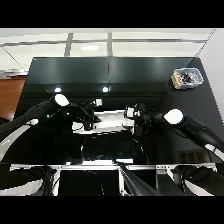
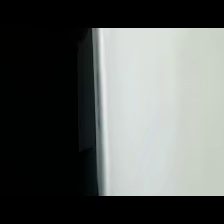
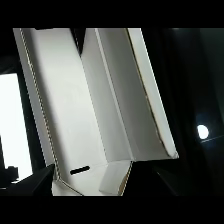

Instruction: Fold the box and place the chain.

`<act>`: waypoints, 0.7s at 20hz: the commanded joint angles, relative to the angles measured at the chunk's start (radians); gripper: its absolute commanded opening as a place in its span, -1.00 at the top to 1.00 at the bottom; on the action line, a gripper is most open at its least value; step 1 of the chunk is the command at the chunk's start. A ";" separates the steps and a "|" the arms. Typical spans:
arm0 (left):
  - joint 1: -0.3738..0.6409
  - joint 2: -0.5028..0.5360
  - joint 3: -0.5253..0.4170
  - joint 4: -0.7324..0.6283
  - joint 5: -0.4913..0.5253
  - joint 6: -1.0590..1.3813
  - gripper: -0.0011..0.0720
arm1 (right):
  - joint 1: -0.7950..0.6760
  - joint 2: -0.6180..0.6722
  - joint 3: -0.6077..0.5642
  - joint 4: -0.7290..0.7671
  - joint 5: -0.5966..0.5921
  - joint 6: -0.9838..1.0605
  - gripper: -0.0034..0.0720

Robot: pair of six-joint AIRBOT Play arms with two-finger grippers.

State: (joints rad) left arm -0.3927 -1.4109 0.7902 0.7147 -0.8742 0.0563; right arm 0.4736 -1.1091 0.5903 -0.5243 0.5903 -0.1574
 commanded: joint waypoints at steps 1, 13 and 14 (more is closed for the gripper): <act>-0.001 -0.001 0.001 0.001 0.001 0.000 0.90 | -0.018 -0.067 0.021 0.129 0.046 -0.157 -0.93; -0.001 -0.001 0.000 0.001 0.000 0.000 0.90 | -0.016 -0.211 0.047 0.121 0.145 -0.171 -0.93; -0.001 -0.001 0.000 0.002 0.001 0.000 0.89 | -0.015 -0.221 0.047 0.104 0.136 -0.177 -0.93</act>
